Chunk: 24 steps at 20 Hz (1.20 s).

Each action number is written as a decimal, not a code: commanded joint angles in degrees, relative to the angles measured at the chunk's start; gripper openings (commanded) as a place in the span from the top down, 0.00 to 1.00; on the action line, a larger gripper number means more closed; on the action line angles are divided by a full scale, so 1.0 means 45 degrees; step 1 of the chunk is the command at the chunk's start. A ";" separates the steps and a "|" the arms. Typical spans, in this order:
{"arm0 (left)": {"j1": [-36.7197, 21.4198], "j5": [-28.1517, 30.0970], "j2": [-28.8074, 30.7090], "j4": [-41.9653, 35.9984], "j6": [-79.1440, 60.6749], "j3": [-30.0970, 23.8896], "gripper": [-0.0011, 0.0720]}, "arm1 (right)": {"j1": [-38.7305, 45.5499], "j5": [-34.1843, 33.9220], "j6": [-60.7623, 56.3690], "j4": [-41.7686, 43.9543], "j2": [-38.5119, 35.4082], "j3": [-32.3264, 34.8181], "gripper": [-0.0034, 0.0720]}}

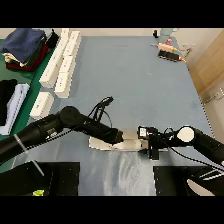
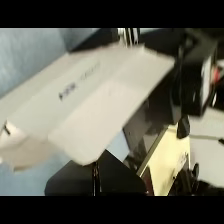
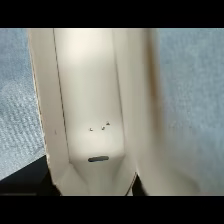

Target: Fold the box.

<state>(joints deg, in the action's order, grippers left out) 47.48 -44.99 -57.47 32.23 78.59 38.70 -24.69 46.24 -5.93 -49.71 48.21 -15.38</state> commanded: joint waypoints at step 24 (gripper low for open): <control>-0.2438 0.0068 -0.4070 0.0486 -0.0087 0.1341 0.97 | -0.0010 -0.0010 0.0000 0.0005 0.0000 -0.0024 0.33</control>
<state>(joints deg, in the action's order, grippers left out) 37.87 -44.07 -76.73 34.24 80.77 44.10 -24.69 46.15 -5.93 -49.74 48.25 -15.42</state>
